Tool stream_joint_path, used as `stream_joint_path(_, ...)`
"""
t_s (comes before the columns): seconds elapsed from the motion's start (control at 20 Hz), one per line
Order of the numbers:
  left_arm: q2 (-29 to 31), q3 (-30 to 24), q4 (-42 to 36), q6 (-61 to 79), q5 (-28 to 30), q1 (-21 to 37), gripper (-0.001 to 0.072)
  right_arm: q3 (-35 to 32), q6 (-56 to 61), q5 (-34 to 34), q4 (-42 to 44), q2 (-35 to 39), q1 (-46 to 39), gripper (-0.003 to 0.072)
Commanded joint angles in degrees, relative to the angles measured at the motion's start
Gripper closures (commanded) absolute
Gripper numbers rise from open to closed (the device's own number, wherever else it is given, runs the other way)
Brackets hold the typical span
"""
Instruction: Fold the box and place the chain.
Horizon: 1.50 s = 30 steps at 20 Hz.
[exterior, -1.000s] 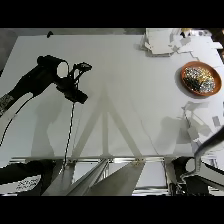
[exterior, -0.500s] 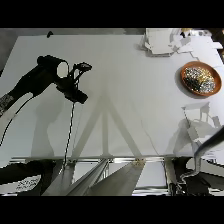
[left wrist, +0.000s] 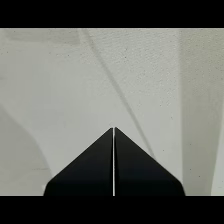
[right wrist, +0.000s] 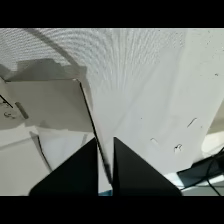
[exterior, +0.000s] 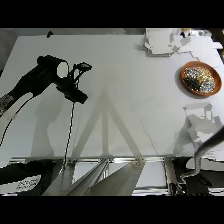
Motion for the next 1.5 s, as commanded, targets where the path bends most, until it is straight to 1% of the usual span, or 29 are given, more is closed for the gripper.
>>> stream_joint_path(0.0, 0.0, 0.0, 0.0, 0.0, 0.0, 0.0, 0.0699, 0.0, -1.8, 1.9, 2.6, -0.7, 0.0, 0.0669)
stream_joint_path(0.1, 0.0, 0.0, 0.0, 0.0, 0.0, 0.0, 0.0699, 0.0, -3.6, 3.9, 6.3, -0.2, 0.7, 0.0670)
stream_joint_path(0.2, 0.0, 0.0, 0.0, 0.0, 0.0, 0.0, 0.0699, 0.0, -4.5, 4.2, 11.1, 2.0, 3.1, 0.0671)
stream_joint_path(0.25, 0.0, 0.0, 0.0, 0.0, 0.0, 0.0, 0.0699, -0.1, -5.4, 4.2, 14.5, 3.6, 4.5, 0.0672)
stream_joint_path(0.35, 0.0, 0.0, 0.0, 0.0, 0.0, 0.0, 0.0699, -1.2, -7.3, 3.8, 24.1, 7.3, 8.0, 0.0673)
stream_joint_path(0.4, 0.0, 0.0, 0.0, 0.0, 0.0, 0.0, 0.0699, -2.7, -8.7, 3.6, 28.7, 9.5, 10.2, 0.0674)
stream_joint_path(0.5, 0.0, 0.0, 0.0, 0.0, 0.0, 0.0, 0.0699, -6.5, -9.2, 1.4, 35.1, 13.8, 14.5, 0.0674)
stream_joint_path(0.7, 0.0, 0.0, 0.0, 0.0, 0.0, 0.0, 0.0699, -20.4, -12.3, -10.4, 52.1, 27.0, 22.9, 0.0674)
stream_joint_path(0.8, 0.0, 0.0, 0.0, 0.0, 0.0, 0.0, 0.0699, -26.8, -11.9, -16.3, 54.4, 33.7, 27.5, 0.0674)
stream_joint_path(0.85, 0.0, 0.0, 0.0, 0.0, 0.0, 0.0, 0.0699, -29.5, -11.3, -18.1, 54.7, 36.7, 29.6, 0.0674)
stream_joint_path(1.0, 0.0, 0.0, 0.0, 0.0, 0.0, 0.0, 0.0699, -36.8, -8.0, -21.7, 54.8, 44.7, 35.7, 0.0673)
stream_joint_path(1.1, 0.0, 0.0, 0.0, 0.1, 0.1, 0.0, 0.0699, -40.2, -6.6, -21.8, 54.8, 48.2, 38.8, 0.0673)
stream_joint_path(1.2, 0.0, 0.0, -0.7, -0.1, 4.9, 0.0, 0.0699, -42.1, -5.1, -21.3, 54.7, 49.6, 41.5, 0.0672)
stream_joint_path(1.25, 0.0, 0.0, -3.2, -0.2, 6.9, 0.0, 0.0699, -42.7, -4.5, -21.3, 54.7, 49.6, 42.6, 0.0672)
stream_joint_path(1.35, -0.1, 0.0, -11.3, 0.4, 9.3, 0.0, 0.0699, -43.6, -4.3, -21.7, 54.7, 49.6, 44.6, 0.0672)
stream_joint_path(1.45, -0.3, 0.0, -15.0, 1.3, 12.4, -0.1, 0.0707, -43.6, -4.2, -22.1, 54.7, 49.6, 46.0, 0.0671)
